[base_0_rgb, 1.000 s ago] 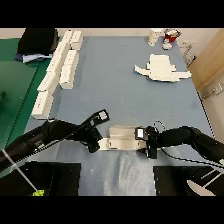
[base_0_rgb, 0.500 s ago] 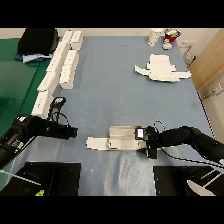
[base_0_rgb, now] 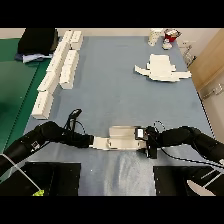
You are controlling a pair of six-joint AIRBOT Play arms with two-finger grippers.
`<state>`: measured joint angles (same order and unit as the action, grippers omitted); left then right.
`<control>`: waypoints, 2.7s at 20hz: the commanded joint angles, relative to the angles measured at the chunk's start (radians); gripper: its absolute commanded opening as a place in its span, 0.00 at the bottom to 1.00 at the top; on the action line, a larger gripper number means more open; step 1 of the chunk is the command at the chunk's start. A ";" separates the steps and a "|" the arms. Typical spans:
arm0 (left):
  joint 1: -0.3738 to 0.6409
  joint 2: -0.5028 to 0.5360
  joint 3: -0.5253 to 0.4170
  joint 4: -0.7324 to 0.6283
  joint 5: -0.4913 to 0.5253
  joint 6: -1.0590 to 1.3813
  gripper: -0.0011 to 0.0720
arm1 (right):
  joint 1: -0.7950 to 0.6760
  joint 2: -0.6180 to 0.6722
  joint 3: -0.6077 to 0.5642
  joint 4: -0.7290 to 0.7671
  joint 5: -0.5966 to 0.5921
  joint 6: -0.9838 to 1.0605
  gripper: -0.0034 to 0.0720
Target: Fold the box.
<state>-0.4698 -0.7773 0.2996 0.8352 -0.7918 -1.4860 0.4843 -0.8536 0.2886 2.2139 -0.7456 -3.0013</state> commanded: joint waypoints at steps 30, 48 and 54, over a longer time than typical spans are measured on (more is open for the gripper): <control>-0.301 -0.087 0.142 -0.110 0.183 -0.105 0.66 | 0.001 0.001 0.001 0.000 0.000 0.000 0.73; -0.591 -0.479 0.576 0.626 -0.214 -1.048 0.65 | 0.001 0.001 0.001 0.000 0.000 0.000 0.73; -0.591 -0.553 0.647 0.619 -0.215 -1.054 0.65 | 0.001 0.001 0.001 0.000 0.000 0.000 0.73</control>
<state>-1.0576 -1.2957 0.9169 1.4490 -0.9916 -2.5179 0.4843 -0.8536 0.2886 2.2139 -0.7456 -3.0009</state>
